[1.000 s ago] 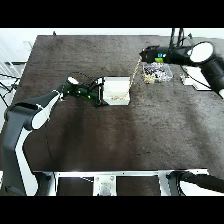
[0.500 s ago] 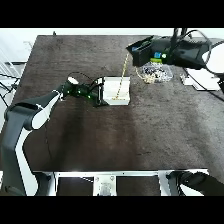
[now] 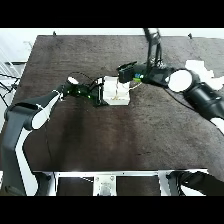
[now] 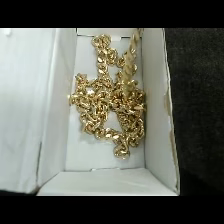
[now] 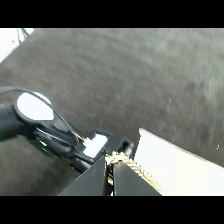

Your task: Fold the box and place the chain.

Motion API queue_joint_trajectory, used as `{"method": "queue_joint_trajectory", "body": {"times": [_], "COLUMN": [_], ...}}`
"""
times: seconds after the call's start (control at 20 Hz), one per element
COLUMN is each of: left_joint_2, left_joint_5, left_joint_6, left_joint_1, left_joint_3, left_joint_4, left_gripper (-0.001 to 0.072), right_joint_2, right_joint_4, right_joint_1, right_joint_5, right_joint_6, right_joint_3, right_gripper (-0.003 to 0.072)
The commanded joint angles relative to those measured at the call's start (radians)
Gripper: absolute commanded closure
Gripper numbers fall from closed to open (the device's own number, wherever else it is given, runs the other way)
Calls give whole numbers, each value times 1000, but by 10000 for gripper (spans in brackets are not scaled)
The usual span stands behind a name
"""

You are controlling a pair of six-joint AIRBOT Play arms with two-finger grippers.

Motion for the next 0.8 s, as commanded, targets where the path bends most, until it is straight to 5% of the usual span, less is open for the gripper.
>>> {"method": "queue_joint_trajectory", "body": {"times": [0.0,0.2,0.25,0.3,0.55,0.75], "left_joint_2": [-1,-1,-1,-1,-1,-1], "left_joint_5": [1,0,0,0,0,1], "left_joint_6": [1,0,0,0,0,1], "left_joint_1": [0,0,0,0,0,0], "left_joint_3": [0,0,0,0,0,0], "left_joint_4": [0,0,0,0,0,0], "left_gripper": [298,298,298,298,298,298], "right_joint_2": [-98,-287,-314,-319,-156,-152], "right_joint_4": [24,58,59,55,-84,-67], "right_joint_1": [15,24,8,-12,-188,-400], "right_joint_5": [-60,-132,-142,-135,-22,-64], "right_joint_6": [38,38,38,37,38,39], "right_joint_3": [-47,-55,-54,-55,-80,-115], "right_gripper": [677,628,413,273,259,200]}}
